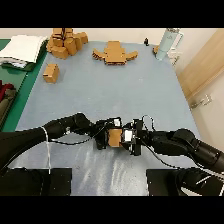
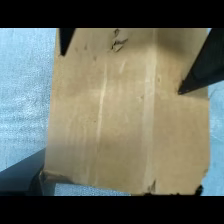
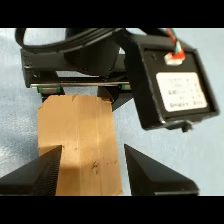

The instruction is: Fold the box.

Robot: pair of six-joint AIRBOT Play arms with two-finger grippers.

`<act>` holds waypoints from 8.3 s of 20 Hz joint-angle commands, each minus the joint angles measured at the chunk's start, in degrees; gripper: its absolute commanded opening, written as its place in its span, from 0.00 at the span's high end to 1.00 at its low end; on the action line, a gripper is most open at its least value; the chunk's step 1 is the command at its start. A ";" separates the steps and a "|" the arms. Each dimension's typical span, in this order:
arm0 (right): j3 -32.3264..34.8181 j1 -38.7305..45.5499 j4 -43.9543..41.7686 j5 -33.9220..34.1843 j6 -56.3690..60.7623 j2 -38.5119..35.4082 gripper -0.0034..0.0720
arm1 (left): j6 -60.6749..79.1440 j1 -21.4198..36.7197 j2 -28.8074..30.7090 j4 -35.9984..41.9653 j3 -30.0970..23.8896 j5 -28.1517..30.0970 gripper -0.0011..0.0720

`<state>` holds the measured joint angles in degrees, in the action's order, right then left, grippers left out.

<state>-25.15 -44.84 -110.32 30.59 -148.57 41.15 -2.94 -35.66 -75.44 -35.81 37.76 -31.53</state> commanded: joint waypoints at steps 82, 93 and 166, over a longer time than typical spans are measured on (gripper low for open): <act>-0.02 0.07 1.38 2.78 -1.09 4.96 0.15 | 0.13 -0.04 -0.04 -6.19 -0.04 -1.95 0.33; -0.02 -2.73 6.12 2.40 -1.07 4.85 0.37 | 0.11 -0.04 -0.04 -6.19 -0.04 -1.95 0.33; -1.18 -4.70 6.34 3.32 -0.20 2.95 0.83 | 0.11 -0.04 -0.04 -6.19 -0.04 -1.97 0.33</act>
<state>-26.33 -49.52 -103.31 33.43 -148.75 43.81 -2.83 -35.73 -75.44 -41.98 37.74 -33.50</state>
